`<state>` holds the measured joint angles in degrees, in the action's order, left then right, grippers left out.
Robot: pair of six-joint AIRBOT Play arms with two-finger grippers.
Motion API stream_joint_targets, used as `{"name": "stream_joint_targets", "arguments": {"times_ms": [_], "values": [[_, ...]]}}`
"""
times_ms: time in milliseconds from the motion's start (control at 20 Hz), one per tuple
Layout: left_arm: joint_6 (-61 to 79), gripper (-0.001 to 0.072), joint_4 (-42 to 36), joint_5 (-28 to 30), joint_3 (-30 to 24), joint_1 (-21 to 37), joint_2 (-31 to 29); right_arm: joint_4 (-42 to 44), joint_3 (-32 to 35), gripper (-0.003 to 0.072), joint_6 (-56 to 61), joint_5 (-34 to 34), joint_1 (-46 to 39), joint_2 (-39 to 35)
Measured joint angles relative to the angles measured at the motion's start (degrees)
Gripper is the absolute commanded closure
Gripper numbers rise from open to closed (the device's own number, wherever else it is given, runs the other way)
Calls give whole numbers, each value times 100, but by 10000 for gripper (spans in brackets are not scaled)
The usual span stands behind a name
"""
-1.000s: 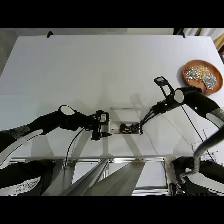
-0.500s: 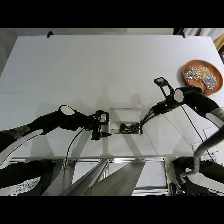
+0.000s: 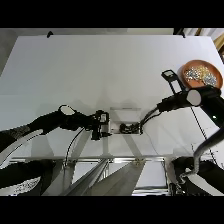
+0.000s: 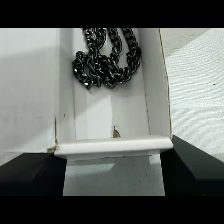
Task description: Fold the box and place the chain.
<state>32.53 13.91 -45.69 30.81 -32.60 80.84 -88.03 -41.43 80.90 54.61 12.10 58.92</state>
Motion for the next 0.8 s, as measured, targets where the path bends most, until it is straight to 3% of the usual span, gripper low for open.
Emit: {"name": "stream_joint_targets", "arguments": {"times_ms": [550, 800], "values": [[0, 556, 0, 0, 0, 0, -2, 1311, -2, 671, -1093, 1106, 0, -2940], [0, 556, 0, 0, 0, 0, -2, 2398, -22, 671, -1888, 1451, 0, -3727]]}}
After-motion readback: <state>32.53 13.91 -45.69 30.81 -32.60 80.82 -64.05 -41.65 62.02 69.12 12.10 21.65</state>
